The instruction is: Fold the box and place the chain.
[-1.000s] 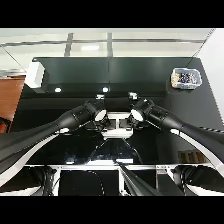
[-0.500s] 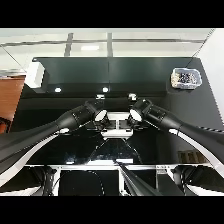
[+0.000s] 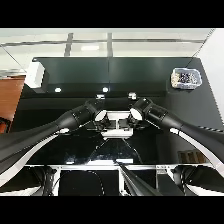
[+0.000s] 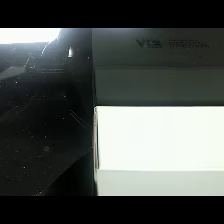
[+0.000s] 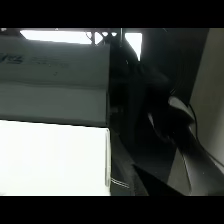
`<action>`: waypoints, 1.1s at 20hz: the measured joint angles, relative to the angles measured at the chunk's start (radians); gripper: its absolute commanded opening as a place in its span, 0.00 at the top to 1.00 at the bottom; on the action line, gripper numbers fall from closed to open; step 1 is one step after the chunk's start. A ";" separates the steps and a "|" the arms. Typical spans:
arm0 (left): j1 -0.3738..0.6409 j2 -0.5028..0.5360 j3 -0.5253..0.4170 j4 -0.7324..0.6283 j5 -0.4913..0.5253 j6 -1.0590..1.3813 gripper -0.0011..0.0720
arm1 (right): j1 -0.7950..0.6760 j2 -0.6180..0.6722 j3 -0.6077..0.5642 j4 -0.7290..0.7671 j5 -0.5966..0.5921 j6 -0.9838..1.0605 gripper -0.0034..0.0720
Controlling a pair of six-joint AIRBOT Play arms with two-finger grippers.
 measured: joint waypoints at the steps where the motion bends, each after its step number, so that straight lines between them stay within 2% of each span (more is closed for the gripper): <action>1: 0.000 0.000 0.000 0.000 0.000 0.000 0.95 | 0.000 0.006 0.008 -0.004 0.008 -0.020 0.38; 4: 0.000 0.000 0.000 0.000 0.000 0.000 0.95 | 0.000 0.053 0.054 -0.026 0.068 -0.101 0.38; 7: 0.000 0.000 0.000 0.000 0.000 -0.001 0.95 | 0.000 0.165 0.110 -0.103 0.165 -0.190 0.38; 11: 0.000 0.000 0.000 0.000 0.000 -0.003 0.95 | -0.070 0.322 0.140 -0.425 0.236 -0.243 0.38; 12: 0.000 0.000 0.000 0.000 0.000 -0.003 0.95 | -0.123 0.341 0.141 -0.497 0.227 -0.252 0.34; 13: 0.000 0.000 0.000 0.000 0.000 -0.003 0.95 | -0.185 0.354 0.136 -0.542 0.194 -0.255 0.00; 15: 0.000 0.000 0.000 0.000 0.000 -0.003 0.95 | -0.348 0.356 0.111 -0.584 0.074 -0.262 0.00; 18: 0.000 0.000 0.000 0.000 0.002 -0.003 0.95 | -0.612 0.278 0.096 -0.484 -0.150 -0.270 0.00; 20: 0.000 0.000 0.000 0.000 0.002 -0.002 0.95 | -0.738 0.174 0.141 -0.375 -0.267 -0.291 0.00; 22: 0.000 0.000 0.000 0.000 0.003 -0.002 0.95 | -0.817 0.034 0.251 -0.303 -0.311 -0.319 0.00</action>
